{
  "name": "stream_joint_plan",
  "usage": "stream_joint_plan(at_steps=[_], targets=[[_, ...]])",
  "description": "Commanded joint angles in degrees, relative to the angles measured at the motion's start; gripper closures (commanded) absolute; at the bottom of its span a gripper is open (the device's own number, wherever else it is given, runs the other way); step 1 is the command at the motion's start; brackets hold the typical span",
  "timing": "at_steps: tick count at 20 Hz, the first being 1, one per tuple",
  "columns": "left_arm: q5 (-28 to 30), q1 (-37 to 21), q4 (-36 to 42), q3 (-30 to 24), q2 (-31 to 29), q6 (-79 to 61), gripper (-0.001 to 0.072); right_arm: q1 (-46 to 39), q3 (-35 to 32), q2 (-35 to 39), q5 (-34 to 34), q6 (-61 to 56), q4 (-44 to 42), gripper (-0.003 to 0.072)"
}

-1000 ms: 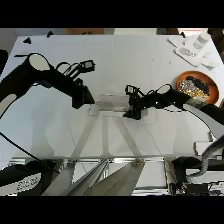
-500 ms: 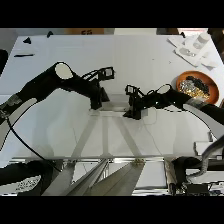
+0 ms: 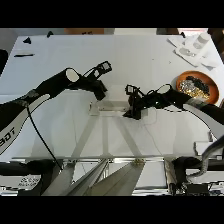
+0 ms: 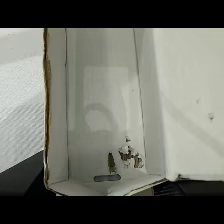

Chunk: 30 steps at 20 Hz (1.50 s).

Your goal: Fold the box and place the chain.

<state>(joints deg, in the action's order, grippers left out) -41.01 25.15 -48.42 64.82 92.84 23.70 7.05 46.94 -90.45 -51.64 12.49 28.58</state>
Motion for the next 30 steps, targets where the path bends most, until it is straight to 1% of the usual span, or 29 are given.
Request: stream_joint_plan(at_steps=[1,3,5,8,9,11,12,13,14,15,19,20,22,25,26,30], targets=[[-2.12,0.2,-0.33,0.02,2.23,-0.35,0.07,0.02,0.04,-0.02,0.0,0.04,0.07,0.0166],[-2.45,-0.15,-0.55,0.04,1.16,-0.39,0.0701,0.02,0.04,-0.02,0.0,0.04,0.07,0.0166],[-3.41,-0.85,-1.86,0.07,-1.2,-0.57,0.0701,0.02,0.04,-0.02,0.0,0.04,0.07,0.0166],[-6.54,-2.86,-5.46,0.07,-7.04,-0.52,0.0701,0.02,0.04,-0.02,0.0,0.04,0.07,0.0166],[-8.87,-3.5,-6.38,0.07,-9.27,-0.52,0.0701,0.02,0.04,-0.02,0.0,0.04,0.07,0.0166],[-18.08,-4.42,-6.47,0.02,-12.09,-0.5,0.0701,0.02,0.04,-0.02,-0.02,0.04,0.07,0.0166],[-24.39,-4.5,-6.49,0.02,-12.44,-0.5,0.0702,0.02,0.04,-0.02,0.0,0.04,0.07,0.0166],[-29.49,-4.5,-6.51,-0.24,-12.24,-0.55,0.0701,0.02,0.04,-0.02,0.0,0.04,0.07,0.0166],[-32.0,-4.42,-6.49,-1.36,-12.04,-0.57,0.07,0.02,0.04,-0.02,0.0,0.04,0.07,0.0166],[-31.15,-4.35,-6.49,-2.97,-11.91,-0.52,0.0703,0.02,0.04,-0.02,0.0,0.04,0.07,0.0166],[-16.09,-4.42,-6.75,-11.85,-11.89,1.68,0.07,0.02,0.04,-0.02,0.0,0.04,0.07,0.0166],[-14.6,-4.42,-8.0,-13.25,-11.89,2.95,0.07,0.02,0.04,-0.02,0.0,0.04,0.07,0.0166],[-14.49,-4.42,-13.66,-14.71,-11.89,5.35,0.07,0.02,0.04,-0.02,0.0,0.04,0.07,0.0166],[-13.16,-4.5,-24.61,-14.86,-11.96,13.68,0.07,0.02,0.04,-0.02,0.0,0.04,0.07,0.0166],[-13.03,-4.5,-26.27,-14.86,-11.93,14.86,0.07,0.02,0.04,-0.02,0.0,0.04,0.07,0.0166],[-12.63,-4.37,-26.4,-14.86,-11.96,15.06,0.07,0.02,0.04,-0.02,0.0,0.04,0.07,0.0166]])
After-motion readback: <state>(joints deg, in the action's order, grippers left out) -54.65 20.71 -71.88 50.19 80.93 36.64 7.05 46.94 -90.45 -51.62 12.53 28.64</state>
